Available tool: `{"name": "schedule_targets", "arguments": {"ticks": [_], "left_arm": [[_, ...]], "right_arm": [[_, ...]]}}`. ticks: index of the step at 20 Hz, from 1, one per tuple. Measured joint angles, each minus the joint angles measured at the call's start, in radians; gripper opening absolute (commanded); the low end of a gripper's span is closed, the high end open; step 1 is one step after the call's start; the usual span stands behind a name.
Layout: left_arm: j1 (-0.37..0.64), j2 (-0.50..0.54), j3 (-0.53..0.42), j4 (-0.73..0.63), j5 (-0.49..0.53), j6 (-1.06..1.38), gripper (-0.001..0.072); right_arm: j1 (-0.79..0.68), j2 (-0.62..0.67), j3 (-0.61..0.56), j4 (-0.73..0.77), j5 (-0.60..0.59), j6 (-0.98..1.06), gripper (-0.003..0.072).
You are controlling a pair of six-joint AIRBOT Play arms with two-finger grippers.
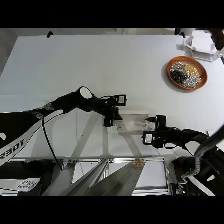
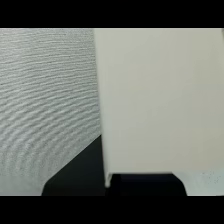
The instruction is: Fold the box and place the chain.
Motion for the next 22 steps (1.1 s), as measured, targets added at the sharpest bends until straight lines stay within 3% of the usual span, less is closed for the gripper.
{"name": "schedule_targets", "arguments": {"ticks": [8, 14, 22], "left_arm": [[0.000, 0.000, 0.000, 0.000, 0.000, 0.000, 0.0011], [0.000, 0.000, 0.000, 0.000, 0.000, 0.000, 0.0011], [0.000, 0.000, 0.000, 0.000, 0.001, 0.000, 0.0011]], "right_arm": [[-0.005, -0.060, 0.070, -0.004, 0.040, 0.071, 0.0692], [-0.086, -0.064, 0.077, 0.005, 0.102, 0.171, 0.0692], [-0.109, -0.064, 0.078, 0.016, 0.076, 0.193, 0.0692]]}}
